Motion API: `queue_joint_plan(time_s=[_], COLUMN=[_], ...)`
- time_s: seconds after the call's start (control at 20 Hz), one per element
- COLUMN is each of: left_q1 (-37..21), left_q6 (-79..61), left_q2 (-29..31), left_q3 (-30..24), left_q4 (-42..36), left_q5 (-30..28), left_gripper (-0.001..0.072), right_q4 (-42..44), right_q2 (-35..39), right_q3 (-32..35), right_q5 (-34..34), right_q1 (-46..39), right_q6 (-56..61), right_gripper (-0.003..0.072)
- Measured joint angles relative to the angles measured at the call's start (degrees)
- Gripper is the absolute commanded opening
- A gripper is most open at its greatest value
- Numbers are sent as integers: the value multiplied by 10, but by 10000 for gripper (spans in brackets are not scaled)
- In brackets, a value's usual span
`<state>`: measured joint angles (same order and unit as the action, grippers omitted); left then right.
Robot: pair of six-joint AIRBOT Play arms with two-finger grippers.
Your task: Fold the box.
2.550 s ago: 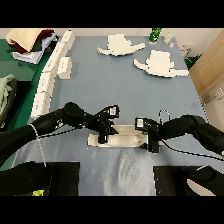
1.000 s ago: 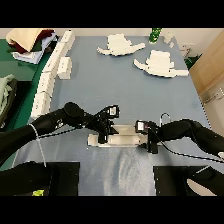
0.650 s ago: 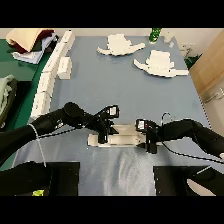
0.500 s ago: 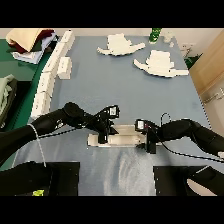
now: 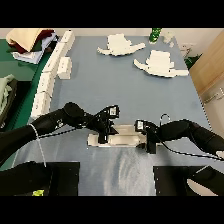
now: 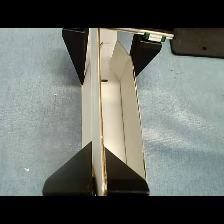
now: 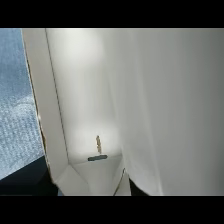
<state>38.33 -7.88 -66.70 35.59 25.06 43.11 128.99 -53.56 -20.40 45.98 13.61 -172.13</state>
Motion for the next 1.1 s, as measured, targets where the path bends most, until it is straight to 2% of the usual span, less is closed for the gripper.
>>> queue_joint_plan(time_s=[0.15,1.1], left_q1=[0,0], left_q6=[0,0], left_q2=[0,0], left_q3=[0,0], left_q4=[0,-2], left_q5=[0,0], left_gripper=[13,13], right_q4=[-1,-4], right_q2=[0,0], right_q3=[2,2], right_q5=[-1,-1], right_q1=[0,0], right_q6=[0,1], right_gripper=[403,404])
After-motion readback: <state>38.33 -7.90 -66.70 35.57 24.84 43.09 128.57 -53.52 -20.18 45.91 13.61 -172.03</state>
